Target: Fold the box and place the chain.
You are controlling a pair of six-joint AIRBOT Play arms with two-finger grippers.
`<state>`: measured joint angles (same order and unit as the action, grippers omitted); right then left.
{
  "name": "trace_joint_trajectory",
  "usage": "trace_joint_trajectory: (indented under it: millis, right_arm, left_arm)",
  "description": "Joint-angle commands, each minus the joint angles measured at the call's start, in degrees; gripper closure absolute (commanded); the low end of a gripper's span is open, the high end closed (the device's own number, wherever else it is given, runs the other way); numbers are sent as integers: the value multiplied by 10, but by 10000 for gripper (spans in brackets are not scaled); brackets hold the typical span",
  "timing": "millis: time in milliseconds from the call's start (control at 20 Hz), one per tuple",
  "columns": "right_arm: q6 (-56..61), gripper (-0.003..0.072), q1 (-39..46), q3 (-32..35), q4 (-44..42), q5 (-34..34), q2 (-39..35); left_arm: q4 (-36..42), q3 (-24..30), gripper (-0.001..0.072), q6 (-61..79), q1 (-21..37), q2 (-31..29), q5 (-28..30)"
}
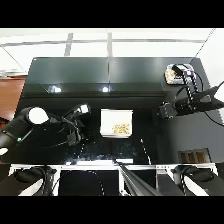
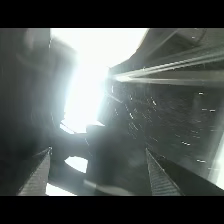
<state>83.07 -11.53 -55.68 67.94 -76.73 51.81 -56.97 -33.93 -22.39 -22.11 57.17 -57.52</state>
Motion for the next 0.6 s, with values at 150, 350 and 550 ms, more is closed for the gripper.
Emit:
trace_joint_trajectory:
  millis: [150, 350, 550]
  right_arm:
    - [1, 309, 0, 0, 0, 2, 0]
    - [7, 309, 0, 0, 0, 2, 0]
    - [7, 309, 0, 0, 0, 8, 0]
  left_arm:
    - [160, -15, -4, 359, -1, 126, 88]
    - [170, -41, -4, 368, 22, 184, 69]
    - [192, -44, -4, 394, 23, 199, 58]
